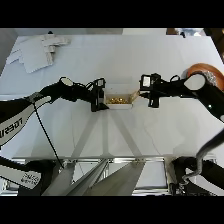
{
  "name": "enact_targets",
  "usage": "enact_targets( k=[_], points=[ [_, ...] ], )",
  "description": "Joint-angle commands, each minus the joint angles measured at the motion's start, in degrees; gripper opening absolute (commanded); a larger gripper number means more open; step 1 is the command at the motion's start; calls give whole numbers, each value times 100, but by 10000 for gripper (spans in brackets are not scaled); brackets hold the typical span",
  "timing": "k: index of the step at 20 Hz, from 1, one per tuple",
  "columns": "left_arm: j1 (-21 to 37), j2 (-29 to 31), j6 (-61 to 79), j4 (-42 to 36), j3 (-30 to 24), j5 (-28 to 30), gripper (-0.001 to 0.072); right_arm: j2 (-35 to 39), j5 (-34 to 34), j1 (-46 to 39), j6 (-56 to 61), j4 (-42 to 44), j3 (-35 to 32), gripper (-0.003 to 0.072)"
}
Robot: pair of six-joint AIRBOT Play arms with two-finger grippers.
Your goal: Fold the box and place the chain.
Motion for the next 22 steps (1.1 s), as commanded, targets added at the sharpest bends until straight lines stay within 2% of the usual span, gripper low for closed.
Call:
enact_targets(
  k=[1, 4, 6, 8, 10, 12, 16, 18, 21, 22],
  points=[
    [2, 2, 2, 2, 2, -2, 276, 271, 7, 116, 15, 564, 4, 12],
    [2, 2, 2, 2, 0, -2, 276, 111, -83, 529, 15, 549, 4, 12],
    [2, 2, 2, 2, 2, -2, 276, -68, -468, 811, 24, 555, 4, 13],
    [2, 2, 2, 2, 0, -2, 276, -319, -979, 960, 461, 555, 4, 12],
    [2, 2, 2, 2, 0, -2, 276, -577, -1080, 946, 951, 522, 4, 37],
    [2, 4, 2, 2, 0, -2, 276, -728, -758, 942, 1091, 516, 4, 344],
    [2, 2, 2, 2, 0, -2, 276, -772, -608, 940, 1106, 520, 7, 356],
    [2, 2, 2, 2, 2, -2, 276, -772, -511, 894, 1478, 540, 42, 356],
    [2, 2, 2, 2, 0, -2, 276, -772, 431, 413, 2293, 529, 396, 354],
    [2, 2, 2, 2, 0, -2, 276, -772, 734, 210, 2575, 529, 584, 323]
  ],
)
